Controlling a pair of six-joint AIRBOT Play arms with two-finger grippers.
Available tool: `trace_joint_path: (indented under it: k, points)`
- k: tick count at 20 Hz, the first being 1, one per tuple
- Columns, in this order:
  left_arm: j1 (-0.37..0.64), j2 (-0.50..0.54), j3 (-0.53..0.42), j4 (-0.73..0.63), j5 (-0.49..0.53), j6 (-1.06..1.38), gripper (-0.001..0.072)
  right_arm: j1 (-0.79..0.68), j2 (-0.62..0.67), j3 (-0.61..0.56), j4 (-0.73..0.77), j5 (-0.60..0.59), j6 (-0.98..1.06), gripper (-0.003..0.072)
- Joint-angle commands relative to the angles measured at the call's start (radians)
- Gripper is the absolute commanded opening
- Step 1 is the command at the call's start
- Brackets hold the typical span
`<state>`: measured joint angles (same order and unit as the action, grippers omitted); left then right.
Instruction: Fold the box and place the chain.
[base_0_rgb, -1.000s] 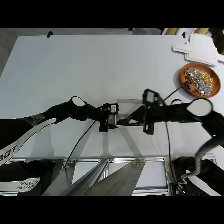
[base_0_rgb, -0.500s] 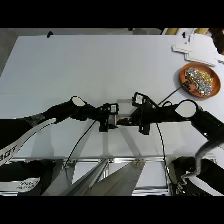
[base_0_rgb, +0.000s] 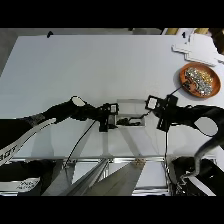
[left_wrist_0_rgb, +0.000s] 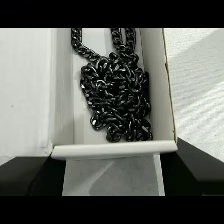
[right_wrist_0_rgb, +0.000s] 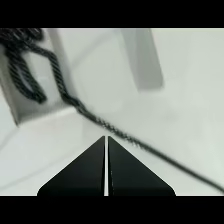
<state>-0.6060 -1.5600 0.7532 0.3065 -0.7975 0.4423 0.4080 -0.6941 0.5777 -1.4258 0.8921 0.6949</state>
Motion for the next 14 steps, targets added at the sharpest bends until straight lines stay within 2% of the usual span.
trace_joint_path:
  k: [1, 4, 7, 11, 13, 14]
  points:
    - [0.0, 0.0, 0.0, 0.0, 0.0, 0.0, 0.017, -0.071, 0.021, 0.0, -0.168, 0.05, 0.209, 0.0022]
    - [0.0, 0.0, 0.0, 0.0, 0.0, 0.0, 0.017, -0.24, -0.01, 0.0, -0.155, 0.036, 0.284, 0.0022]
    - [0.0, 0.0, 0.0, 0.0, 0.0, 0.0, 0.017, -0.381, -0.068, 0.0, -0.061, 0.024, 0.341, 0.0022]
    - [0.0, 0.0, 0.0, 0.0, 0.0, 0.0, 0.017, -0.397, -0.124, 0.0, 0.116, -0.048, 0.369, 0.0022]
    - [0.0, 0.0, 0.0, 0.0, 0.0, 0.0, 0.017, -0.397, -0.169, 0.0, 0.144, -0.109, 0.475, 0.0025]
    - [0.0, 0.0, 0.0, 0.0, 0.0, 0.0, 0.017, -0.396, -0.198, 0.0, 0.147, -0.129, 0.498, 0.0084]
